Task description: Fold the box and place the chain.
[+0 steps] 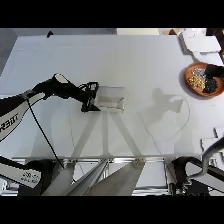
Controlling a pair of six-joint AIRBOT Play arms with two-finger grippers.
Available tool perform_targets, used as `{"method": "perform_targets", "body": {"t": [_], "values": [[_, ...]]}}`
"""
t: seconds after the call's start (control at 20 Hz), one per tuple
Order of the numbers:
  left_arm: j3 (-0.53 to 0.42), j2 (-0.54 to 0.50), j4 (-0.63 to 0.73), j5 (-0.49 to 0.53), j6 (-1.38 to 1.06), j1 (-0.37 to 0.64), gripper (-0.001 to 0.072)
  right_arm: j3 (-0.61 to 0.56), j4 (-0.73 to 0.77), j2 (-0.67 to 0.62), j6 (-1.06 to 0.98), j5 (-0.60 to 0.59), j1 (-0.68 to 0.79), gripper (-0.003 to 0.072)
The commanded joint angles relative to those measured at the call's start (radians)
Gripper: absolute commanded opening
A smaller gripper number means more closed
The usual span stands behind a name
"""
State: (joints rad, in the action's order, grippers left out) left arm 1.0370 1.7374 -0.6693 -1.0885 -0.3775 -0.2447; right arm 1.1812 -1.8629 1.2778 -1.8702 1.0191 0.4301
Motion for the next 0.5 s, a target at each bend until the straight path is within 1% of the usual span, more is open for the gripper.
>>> {"method": "perform_targets", "body": {"t": [0.0, 0.05, 0.1, 0.3, 0.4, 0.45], "values": [[0.0, 0.0, 0.0, 0.0, 0.0, 0.0, 0.0333, 0.001, 0.1, 0.15, -0.079, -0.182, 0.084, 0.0602], [0.0, 0.0, 0.0, 0.0, 0.0, 0.0, 0.0333, 0.002, 0.126, 0.187, -0.096, -0.246, 0.097, 0.0597], [0.0, 0.0, 0.0, 0.0, 0.0, 0.0, 0.0333, 0.008, 0.149, 0.232, -0.096, -0.283, 0.105, 0.0596], [0.0, 0.0, 0.0, 0.0, 0.0, 0.0, 0.0333, 0.074, 0.154, 0.4, -0.09, -0.296, 0.103, 0.0594], [0.0, 0.0, 0.0, 0.0, 0.0, 0.0, 0.0333, 0.096, 0.153, 0.438, -0.091, -0.304, 0.103, 0.0538], [0.0, 0.0, 0.0, 0.0, 0.0, 0.0, 0.0333, 0.098, 0.153, 0.445, -0.093, -0.304, 0.103, 0.0523]]}}
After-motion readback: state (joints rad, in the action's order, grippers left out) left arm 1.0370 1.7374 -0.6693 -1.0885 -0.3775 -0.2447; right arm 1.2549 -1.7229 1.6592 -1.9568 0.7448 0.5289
